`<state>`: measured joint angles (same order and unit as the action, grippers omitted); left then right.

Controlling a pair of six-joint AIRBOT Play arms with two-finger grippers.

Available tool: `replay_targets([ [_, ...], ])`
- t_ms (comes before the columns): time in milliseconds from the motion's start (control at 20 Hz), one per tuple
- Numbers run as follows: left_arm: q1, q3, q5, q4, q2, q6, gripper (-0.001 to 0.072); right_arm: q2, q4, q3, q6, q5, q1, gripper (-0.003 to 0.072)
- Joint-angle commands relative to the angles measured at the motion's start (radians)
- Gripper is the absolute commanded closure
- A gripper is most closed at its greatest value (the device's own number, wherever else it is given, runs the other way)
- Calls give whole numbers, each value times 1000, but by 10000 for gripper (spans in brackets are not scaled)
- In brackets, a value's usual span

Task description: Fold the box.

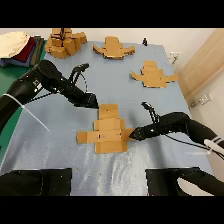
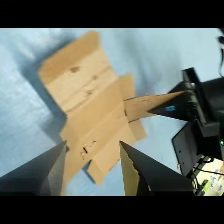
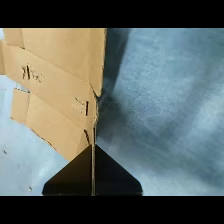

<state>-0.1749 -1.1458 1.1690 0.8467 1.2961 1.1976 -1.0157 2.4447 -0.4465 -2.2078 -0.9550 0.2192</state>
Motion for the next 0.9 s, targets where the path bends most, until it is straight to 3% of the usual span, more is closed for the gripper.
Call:
replay_targets([
  [0,48,5,32,13,88,-6,154,113,-52,58,-6,64,31,684],
  [500,47,-14,49,-475,423,-382,157,144,-125,60,11,64,31,684],
  [550,45,-17,76,-503,443,-402,199,144,-127,60,11,64,31,684],
  [600,43,-22,117,-514,459,-418,307,144,-128,60,11,65,31,684],
  [700,35,-24,186,-514,482,-433,310,144,-129,60,11,72,31,684],
  [850,17,-25,202,-515,489,-468,311,144,-129,60,11,76,31,684],
])
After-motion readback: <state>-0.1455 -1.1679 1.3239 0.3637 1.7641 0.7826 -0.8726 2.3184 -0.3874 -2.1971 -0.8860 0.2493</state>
